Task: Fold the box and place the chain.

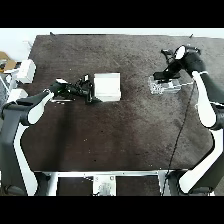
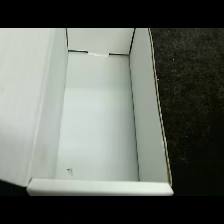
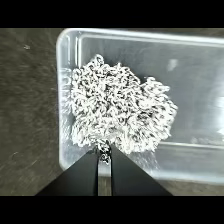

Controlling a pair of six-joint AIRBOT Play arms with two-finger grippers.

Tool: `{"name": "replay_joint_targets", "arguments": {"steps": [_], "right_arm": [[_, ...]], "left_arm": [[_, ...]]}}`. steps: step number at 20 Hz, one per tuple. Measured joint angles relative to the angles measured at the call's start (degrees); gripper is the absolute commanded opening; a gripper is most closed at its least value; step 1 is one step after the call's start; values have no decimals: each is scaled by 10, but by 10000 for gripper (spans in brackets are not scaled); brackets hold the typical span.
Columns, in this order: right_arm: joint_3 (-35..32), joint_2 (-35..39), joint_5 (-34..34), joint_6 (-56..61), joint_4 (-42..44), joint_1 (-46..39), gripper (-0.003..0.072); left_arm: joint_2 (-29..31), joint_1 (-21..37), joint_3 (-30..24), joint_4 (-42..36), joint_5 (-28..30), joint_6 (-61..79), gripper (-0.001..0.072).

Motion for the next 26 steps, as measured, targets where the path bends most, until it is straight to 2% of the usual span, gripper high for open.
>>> {"name": "replay_joint_targets", "arguments": {"steps": [7,15,22,26], "right_arm": [[0,153,-17,-21,0,22,0],[0,330,-158,-58,0,111,0],[-18,376,-307,-118,2,258,0],[-110,379,-381,-128,24,302,0]], "left_arm": [[0,0,0,0,0,0,275],[0,0,0,0,0,0,275],[0,0,0,0,0,0,275],[0,0,0,0,0,0,275]]}}
